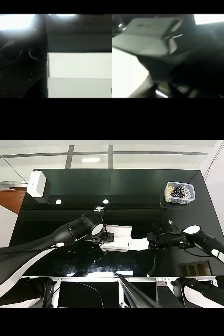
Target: Fold the box and place the chain.
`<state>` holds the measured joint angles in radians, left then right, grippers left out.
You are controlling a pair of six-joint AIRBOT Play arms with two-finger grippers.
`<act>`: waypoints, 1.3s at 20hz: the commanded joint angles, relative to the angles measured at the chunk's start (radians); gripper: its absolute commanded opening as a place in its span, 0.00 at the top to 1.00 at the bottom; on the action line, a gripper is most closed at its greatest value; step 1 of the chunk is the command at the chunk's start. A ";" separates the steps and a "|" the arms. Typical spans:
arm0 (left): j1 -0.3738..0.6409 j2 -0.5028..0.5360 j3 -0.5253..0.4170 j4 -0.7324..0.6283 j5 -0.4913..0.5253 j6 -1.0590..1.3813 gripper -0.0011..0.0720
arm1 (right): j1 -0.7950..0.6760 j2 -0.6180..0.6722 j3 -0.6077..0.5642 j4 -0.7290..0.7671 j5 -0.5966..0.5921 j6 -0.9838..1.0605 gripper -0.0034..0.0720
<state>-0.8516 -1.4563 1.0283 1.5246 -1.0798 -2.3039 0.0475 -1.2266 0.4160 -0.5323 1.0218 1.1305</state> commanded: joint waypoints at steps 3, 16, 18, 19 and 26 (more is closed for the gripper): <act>0.001 0.000 0.000 0.000 -0.002 0.000 0.94 | 0.061 -0.026 0.124 -0.020 0.155 -0.071 0.02; 0.001 0.000 0.000 0.000 -0.003 0.000 0.94 | 0.314 -0.026 0.219 -0.062 0.005 0.099 0.33; 0.001 0.000 0.000 0.000 -0.002 0.000 0.94 | 0.385 -0.026 0.235 -0.153 -0.062 0.216 0.33; 0.001 0.000 0.000 0.001 -0.003 0.000 0.94 | 0.419 -0.026 0.252 -0.219 -0.085 0.285 0.33; 0.001 0.000 0.000 0.004 -0.003 0.000 0.94 | 0.597 -0.027 0.405 -0.682 -0.073 0.747 0.33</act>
<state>-0.8516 -1.4563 1.0283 1.5253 -1.0855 -2.3058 0.5812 -1.2526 0.7681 -1.0157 0.9485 1.6703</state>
